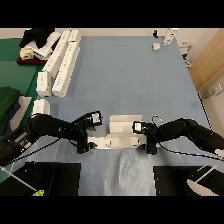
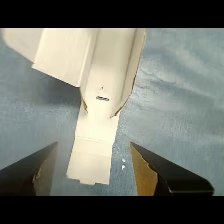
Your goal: Fold the box.
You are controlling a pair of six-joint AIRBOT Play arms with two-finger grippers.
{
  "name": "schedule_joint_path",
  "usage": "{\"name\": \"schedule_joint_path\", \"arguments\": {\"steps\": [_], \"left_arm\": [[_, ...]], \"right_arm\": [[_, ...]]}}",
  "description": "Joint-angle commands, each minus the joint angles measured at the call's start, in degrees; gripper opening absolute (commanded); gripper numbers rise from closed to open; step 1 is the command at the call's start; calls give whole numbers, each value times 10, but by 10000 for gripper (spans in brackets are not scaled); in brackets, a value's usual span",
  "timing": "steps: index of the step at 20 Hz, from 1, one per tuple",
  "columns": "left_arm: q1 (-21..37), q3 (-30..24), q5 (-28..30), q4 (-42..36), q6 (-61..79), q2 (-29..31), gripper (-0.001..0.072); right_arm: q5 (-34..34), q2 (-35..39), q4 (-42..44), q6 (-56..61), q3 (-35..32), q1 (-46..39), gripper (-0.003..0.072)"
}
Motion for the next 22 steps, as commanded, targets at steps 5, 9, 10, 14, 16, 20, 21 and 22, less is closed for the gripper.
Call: {"name": "schedule_joint_path", "arguments": {"steps": [5,9,10,14,16,20,21,22], "left_arm": [[8,-23,74,-142,212,-129,692],[-5,-23,95,-201,272,-162,692],[-7,-23,95,-200,275,-166,689],[-7,-23,95,-209,306,-179,458],[-7,-23,94,-219,306,-186,396],[-7,-23,95,-226,307,-194,172],[-7,-23,95,-232,314,-194,171],[-7,-23,95,-238,325,-194,171]], "right_arm": [[0,1,0,0,0,0,523],[0,1,-1,0,0,0,523],[0,1,-1,0,0,0,524],[0,1,-1,0,0,0,523],[0,1,-1,0,0,0,523],[0,1,-1,0,0,0,523],[0,1,-1,0,0,0,523],[0,1,-1,0,0,0,523]]}}
